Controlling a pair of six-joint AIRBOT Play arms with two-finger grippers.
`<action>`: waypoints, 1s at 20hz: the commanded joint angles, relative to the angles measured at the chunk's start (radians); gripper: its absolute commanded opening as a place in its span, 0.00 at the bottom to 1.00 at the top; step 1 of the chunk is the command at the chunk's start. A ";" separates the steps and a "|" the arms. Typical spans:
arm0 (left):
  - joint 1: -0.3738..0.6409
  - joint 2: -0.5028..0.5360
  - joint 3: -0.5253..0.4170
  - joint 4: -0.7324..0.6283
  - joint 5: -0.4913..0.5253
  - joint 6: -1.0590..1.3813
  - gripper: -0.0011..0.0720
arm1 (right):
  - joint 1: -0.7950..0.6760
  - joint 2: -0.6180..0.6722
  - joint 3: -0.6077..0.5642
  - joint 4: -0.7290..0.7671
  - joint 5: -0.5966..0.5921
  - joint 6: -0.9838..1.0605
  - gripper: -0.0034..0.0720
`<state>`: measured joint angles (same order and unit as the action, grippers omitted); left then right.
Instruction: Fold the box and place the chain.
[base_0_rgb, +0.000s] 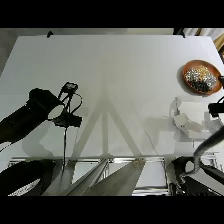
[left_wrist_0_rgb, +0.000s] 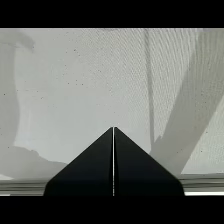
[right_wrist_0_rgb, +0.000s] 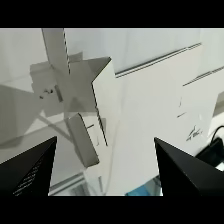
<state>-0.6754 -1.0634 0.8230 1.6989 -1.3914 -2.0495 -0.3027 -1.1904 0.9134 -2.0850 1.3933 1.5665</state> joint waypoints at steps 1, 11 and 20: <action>0.001 0.001 0.000 0.000 0.000 0.000 0.03 | -0.013 -0.085 0.000 -0.085 -0.026 -0.031 0.89; 0.001 0.001 0.000 0.000 0.000 0.000 0.03 | -0.076 -0.237 -0.001 -0.113 -0.029 -0.024 0.62; 0.001 0.001 0.000 0.000 0.000 0.000 0.03 | -0.033 -0.186 -0.001 -0.011 0.007 -0.060 0.07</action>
<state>-0.6754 -1.0634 0.8230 1.6989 -1.3914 -2.0491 -0.3691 -1.4128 0.9119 -2.1304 1.3960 1.5249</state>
